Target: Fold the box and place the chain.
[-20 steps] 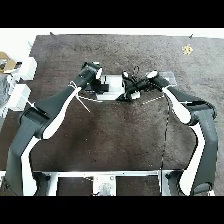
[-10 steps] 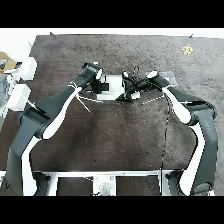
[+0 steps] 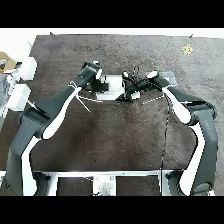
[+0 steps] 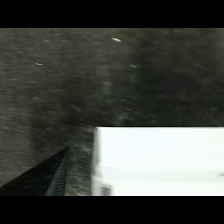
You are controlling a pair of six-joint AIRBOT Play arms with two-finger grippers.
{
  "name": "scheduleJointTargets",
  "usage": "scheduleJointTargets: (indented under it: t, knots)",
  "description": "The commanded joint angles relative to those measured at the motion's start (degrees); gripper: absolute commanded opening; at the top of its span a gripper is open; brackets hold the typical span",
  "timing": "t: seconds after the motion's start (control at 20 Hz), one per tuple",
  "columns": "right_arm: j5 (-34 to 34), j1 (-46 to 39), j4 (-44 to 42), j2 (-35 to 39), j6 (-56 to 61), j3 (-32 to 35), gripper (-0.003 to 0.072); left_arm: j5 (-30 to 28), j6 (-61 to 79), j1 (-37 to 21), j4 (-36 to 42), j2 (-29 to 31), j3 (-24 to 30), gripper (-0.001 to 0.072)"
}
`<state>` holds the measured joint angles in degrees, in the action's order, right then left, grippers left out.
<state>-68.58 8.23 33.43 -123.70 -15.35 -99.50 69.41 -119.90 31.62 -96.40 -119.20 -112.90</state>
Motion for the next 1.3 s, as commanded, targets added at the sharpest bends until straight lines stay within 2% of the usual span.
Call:
scheduleJointTargets:
  t: [0.0,0.15,0.5,0.65,0.85,0.95,1.15,1.25]
  knots:
    - [0.0,0.0,0.0,0.0,0.0,0.0,0.0384,-0.4,1.1,-0.1,0.8,0.3,0.0,0.0390]
    - [0.0,0.0,0.0,0.0,0.0,0.0,0.0384,0.0,1.9,-0.1,1.1,0.7,0.0,0.0390]
    - [0.0,0.0,0.0,0.0,0.0,0.0,0.0384,5.1,5.6,-0.1,1.0,1.9,-3.8,0.0388]
    - [0.0,0.0,0.0,0.0,0.0,0.0,0.0385,4.0,21.4,-0.1,-1.4,5.3,-4.0,0.0391]
    - [0.0,0.0,0.0,0.0,0.0,0.0,0.0385,1.4,37.9,-0.5,-0.1,10.9,-4.3,0.0392]
    - [0.0,0.0,0.0,0.0,0.0,0.0,0.0384,0.5,45.8,-2.6,6.3,13.4,-4.3,0.0392]
    - [0.0,0.0,0.0,0.0,0.0,0.0,0.0384,0.4,67.0,-11.9,32.5,15.1,-3.9,0.0392]
    - [0.0,0.0,0.0,0.0,0.0,0.0,0.0385,0.3,81.0,-16.9,45.3,14.9,-1.1,0.0392]
